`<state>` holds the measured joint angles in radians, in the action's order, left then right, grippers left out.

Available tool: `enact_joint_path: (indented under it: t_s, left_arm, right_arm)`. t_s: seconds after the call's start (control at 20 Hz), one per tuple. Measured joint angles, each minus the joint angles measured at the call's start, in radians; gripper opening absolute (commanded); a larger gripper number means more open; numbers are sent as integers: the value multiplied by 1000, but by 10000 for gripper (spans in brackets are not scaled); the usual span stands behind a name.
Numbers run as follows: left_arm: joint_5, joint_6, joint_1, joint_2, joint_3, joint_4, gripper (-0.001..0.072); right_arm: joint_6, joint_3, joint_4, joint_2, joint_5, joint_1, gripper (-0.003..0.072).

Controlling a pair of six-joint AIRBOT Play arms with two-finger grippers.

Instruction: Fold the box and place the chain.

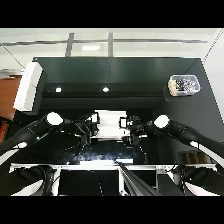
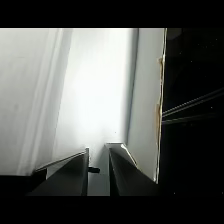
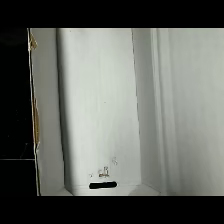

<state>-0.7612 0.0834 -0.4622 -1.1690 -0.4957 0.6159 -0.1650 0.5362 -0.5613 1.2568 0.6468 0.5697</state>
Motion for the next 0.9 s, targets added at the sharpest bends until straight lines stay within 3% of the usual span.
enact_joint_path:
  t_s: [0.3,0.4,0.55,0.6,0.7,0.75,0.9]
  left_arm:
    - [2,0,0,0,0,0,260]
    - [1,0,0,0,0,0,382]
    - [1,0,0,0,0,0,376]
    - [1,-1,0,0,0,0,316]
    - [-2,0,0,0,0,1,93]
    - [-6,0,0,0,0,2,29]
    - [-8,-35,10,16,-2,39,29]
  right_arm:
    - [0,0,0,0,0,0,477]
    - [0,0,0,0,0,0,477]
    - [0,0,0,0,0,0,477]
    - [0,0,0,0,0,0,477]
    - [0,0,0,0,0,0,477]
    - [0,0,0,0,0,0,477]
    - [0,0,0,0,-1,0,477]
